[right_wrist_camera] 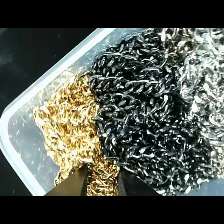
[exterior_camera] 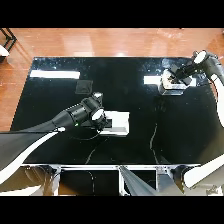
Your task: Fold the box and place the chain.
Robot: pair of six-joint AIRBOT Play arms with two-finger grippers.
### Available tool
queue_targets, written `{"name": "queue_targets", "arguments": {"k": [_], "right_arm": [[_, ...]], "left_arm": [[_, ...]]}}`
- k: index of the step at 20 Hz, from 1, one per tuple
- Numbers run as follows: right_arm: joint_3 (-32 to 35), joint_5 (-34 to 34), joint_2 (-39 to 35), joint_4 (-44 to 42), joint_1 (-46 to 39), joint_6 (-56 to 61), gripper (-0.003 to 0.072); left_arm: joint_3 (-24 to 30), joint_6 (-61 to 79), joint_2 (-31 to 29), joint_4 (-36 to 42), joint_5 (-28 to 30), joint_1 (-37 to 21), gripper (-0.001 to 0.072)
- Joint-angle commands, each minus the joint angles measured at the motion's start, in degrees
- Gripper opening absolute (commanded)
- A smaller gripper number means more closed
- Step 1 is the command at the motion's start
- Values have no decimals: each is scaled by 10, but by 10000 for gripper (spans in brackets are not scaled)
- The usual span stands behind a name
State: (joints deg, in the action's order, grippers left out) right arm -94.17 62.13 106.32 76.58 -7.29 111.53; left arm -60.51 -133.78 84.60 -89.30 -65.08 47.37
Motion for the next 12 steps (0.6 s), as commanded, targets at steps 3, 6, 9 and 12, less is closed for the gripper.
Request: {"name": "queue_targets", "arguments": {"k": [3, 6, 9, 12], "right_arm": [[-14, 10, -39, -9, 0, -89, 21], [-17, 14, -77, -21, 0, -125, 21], [-17, 18, -122, -21, 0, -166, 21], [-17, 18, -181, -31, -4, -204, 21]], "left_arm": [[0, 0, 0, 0, 0, 0, 24], [0, 0, 0, 0, 0, 0, 24], [0, 0, 0, 0, 0, 0, 24], [0, 0, 0, 0, 0, 0, 24]]}}
